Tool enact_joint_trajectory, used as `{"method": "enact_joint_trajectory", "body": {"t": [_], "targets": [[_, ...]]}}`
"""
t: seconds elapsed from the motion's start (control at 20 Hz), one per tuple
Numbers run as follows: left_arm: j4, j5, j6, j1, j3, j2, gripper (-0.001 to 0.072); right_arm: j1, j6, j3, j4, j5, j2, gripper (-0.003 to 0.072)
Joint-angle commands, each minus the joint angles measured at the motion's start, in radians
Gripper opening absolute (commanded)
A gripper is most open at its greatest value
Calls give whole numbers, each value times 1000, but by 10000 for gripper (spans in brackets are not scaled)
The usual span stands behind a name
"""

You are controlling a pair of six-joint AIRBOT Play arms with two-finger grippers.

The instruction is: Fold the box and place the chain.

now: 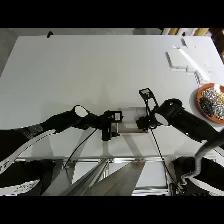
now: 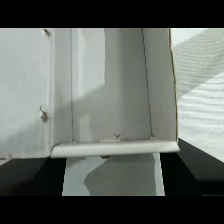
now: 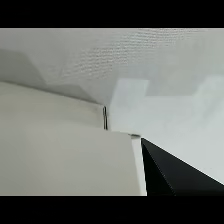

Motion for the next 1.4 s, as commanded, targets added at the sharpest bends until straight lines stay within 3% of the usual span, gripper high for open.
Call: {"method": "enact_joint_trajectory", "body": {"t": [0.0, 0.2, 0.5, 0.55, 0.65, 1.0, 1.15, 1.35], "targets": [[-1, 2, -2, 1, 0, 0, 168, -64, -180, 66, -36, 105, 84, 480], [-1, -1, -2, 1, 0, 1, 168, -370, -336, 167, -84, 93, 124, 474], [-1, -1, -2, 1, 0, 1, 167, -939, -454, 165, -100, -176, 84, 453], [-1, -1, -2, 1, 0, 1, 167, -1014, -455, 165, -98, -203, 69, 409], [-1, -1, -2, 1, 0, 1, 167, -1125, -454, 165, -90, -217, 23, 390], [-1, -1, -2, 1, 0, 1, 167, -1204, -466, 165, -72, -251, -131, 388], [-1, -1, -2, 1, 0, 1, 168, -1204, -466, 165, -71, -253, -183, 333], [-1, -1, -2, 1, 0, 1, 168, -1204, -508, 165, -22, -254, -230, 316]]}}
